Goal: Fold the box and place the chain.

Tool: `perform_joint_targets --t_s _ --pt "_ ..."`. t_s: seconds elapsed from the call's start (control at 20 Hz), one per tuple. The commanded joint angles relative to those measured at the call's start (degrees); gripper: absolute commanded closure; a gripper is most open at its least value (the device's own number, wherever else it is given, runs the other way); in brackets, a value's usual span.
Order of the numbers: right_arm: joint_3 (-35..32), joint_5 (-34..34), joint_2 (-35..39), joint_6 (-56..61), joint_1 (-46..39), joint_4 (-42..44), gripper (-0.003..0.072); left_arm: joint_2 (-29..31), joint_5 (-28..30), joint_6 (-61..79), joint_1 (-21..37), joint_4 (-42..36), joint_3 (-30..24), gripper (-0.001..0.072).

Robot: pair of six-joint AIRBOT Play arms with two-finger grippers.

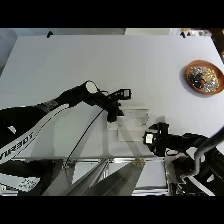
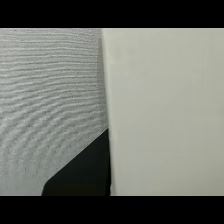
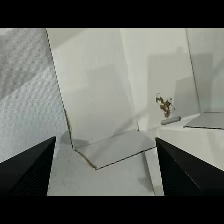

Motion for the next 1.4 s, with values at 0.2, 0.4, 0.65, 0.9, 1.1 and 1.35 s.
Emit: perform_joint_targets --t_s 0.2,0.4,0.65,0.9,1.1,1.35 --pt "-0.3 -5.4 -3.8 -2.1 0.5 -1.2 -0.0012 0.0 0.0 0.0 0.0 0.0 0.0 0.0702" --pt "2.4 -6.0 -3.8 -2.1 -1.8 -1.4 -0.0011 0.0 0.0 0.0 0.0 0.0 0.0 0.0702" --pt "4.9 -6.7 -6.4 -3.5 -3.3 -1.2 -0.0011 0.0 0.0 0.0 0.0 0.0 0.0 0.0702" --pt "8.9 -6.2 -9.4 -7.8 -3.3 -1.2 -0.0011 0.0 0.0 0.0 0.0 0.0 0.0 0.0702" --pt "11.8 -5.9 -14.1 -8.1 -4.8 -1.2 -0.0011 0.0 0.0 0.0 0.0 0.0 0.0 0.0702" --pt "12.8 -4.6 -15.3 -14.6 -10.9 4.9 -0.0011 0.0 0.0 0.0 0.0 0.0 0.0 0.0702"
